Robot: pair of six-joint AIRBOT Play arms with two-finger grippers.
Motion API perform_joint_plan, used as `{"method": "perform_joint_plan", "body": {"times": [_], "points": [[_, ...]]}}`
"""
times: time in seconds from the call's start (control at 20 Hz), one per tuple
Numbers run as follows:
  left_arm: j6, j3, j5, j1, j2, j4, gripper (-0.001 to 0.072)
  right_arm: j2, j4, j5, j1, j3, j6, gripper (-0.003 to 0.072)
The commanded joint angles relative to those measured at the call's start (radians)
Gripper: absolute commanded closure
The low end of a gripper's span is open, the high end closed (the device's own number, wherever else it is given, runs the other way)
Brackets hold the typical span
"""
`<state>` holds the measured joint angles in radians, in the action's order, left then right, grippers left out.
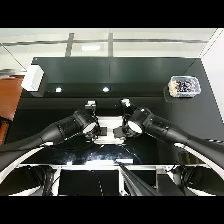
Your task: Fold the box and place the chain.
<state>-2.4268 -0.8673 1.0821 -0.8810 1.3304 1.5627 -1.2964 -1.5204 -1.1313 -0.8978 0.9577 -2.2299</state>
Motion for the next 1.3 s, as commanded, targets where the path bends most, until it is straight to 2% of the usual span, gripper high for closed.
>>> {"method": "perform_joint_plan", "body": {"times": [0.0,0.25,0.5,0.65,0.75,0.8,0.85,1.0,1.25], "points": [[0.000,0.000,0.001,0.000,0.000,-0.005,0.0683,0.092,-0.003,-0.016,0.002,0.001,0.081,0.0242],[0.000,0.000,0.002,0.000,0.000,-0.011,0.0683,0.246,-0.020,-0.023,0.087,0.001,0.138,0.0241],[0.000,0.000,0.001,0.000,0.000,-0.012,0.0683,0.323,-0.184,-0.084,0.378,0.000,0.212,0.0242],[0.000,0.000,0.000,0.000,0.000,-0.012,0.0683,0.322,-0.384,0.000,0.559,-0.011,0.215,0.0243],[0.000,0.000,0.000,0.000,0.000,-0.012,0.0683,0.319,-0.418,0.106,0.687,-0.013,0.216,0.0241],[0.000,0.000,0.000,0.000,0.000,-0.011,0.0684,0.315,-0.409,0.164,0.746,-0.013,0.224,0.0189],[0.000,0.000,0.000,0.000,0.000,-0.012,0.0684,0.304,-0.391,0.223,0.803,-0.012,0.239,-0.0021],[0.000,0.000,0.005,0.000,0.000,-0.012,0.0684,0.229,-0.308,0.338,0.911,0.013,0.296,-0.0030],[0.000,0.000,0.007,0.000,0.000,-0.012,0.0684,-0.032,-0.298,0.346,0.991,0.177,0.301,-0.0021]]}}
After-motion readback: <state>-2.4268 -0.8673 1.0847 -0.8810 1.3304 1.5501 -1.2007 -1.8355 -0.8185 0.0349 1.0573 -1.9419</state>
